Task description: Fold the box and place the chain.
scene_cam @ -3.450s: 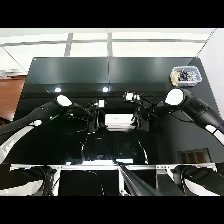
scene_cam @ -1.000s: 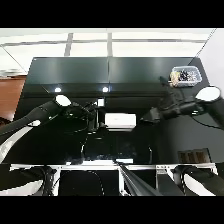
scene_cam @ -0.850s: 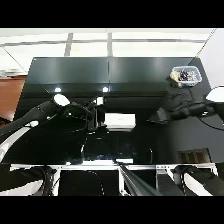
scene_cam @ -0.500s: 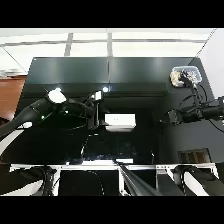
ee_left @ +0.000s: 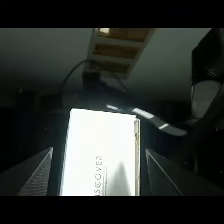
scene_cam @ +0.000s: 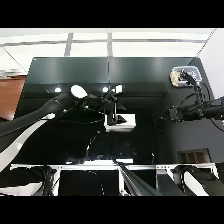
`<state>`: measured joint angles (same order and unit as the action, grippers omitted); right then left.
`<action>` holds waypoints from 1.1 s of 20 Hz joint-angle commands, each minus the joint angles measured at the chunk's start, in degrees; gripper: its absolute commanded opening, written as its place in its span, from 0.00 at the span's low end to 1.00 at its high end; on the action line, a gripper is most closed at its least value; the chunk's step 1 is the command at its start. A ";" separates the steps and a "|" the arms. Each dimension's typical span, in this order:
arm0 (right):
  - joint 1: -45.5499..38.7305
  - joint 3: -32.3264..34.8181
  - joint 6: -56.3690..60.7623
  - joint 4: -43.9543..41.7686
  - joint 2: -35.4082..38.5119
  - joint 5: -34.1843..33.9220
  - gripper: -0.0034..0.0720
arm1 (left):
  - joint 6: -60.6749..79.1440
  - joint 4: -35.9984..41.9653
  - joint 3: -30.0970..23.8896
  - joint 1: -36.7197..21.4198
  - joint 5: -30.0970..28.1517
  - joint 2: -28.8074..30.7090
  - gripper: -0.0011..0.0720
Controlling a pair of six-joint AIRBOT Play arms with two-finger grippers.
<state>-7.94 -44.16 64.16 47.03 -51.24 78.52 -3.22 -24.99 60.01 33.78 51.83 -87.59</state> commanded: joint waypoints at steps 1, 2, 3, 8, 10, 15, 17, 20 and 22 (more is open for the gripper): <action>-0.02 0.02 -0.33 0.02 0.04 -0.68 0.06 | -5.97 -0.28 1.33 0.85 -0.31 -3.28 0.99; -0.02 0.02 -0.35 0.02 0.04 -0.79 0.07 | -6.25 -0.59 1.33 0.85 -0.33 -3.37 0.99; -0.02 0.02 -0.35 0.02 0.02 -0.81 0.06 | -6.23 -0.70 1.33 0.85 -0.33 -3.37 0.99; -0.02 0.02 -0.59 0.02 0.02 -0.79 0.07 | -6.25 -1.97 1.33 0.87 3.93 -3.37 0.99; -0.02 0.02 -0.61 0.02 0.02 -0.90 0.06 | -6.29 -3.13 1.33 0.87 4.37 -3.37 0.99; -0.02 0.02 -0.59 0.00 0.04 -1.05 0.07 | -6.21 -3.98 1.46 0.90 4.42 -3.37 0.98; -0.02 0.02 -0.57 0.00 0.04 -1.20 0.07 | -5.88 -6.27 1.46 0.92 4.42 -3.37 0.98; -0.02 0.02 -0.57 0.00 0.02 -1.22 0.06 | -1.27 -8.50 1.46 0.92 4.55 -3.34 0.98; -0.02 0.02 -0.59 0.00 0.02 -1.29 0.06 | 1.09 -8.70 1.46 0.92 4.55 -3.37 0.98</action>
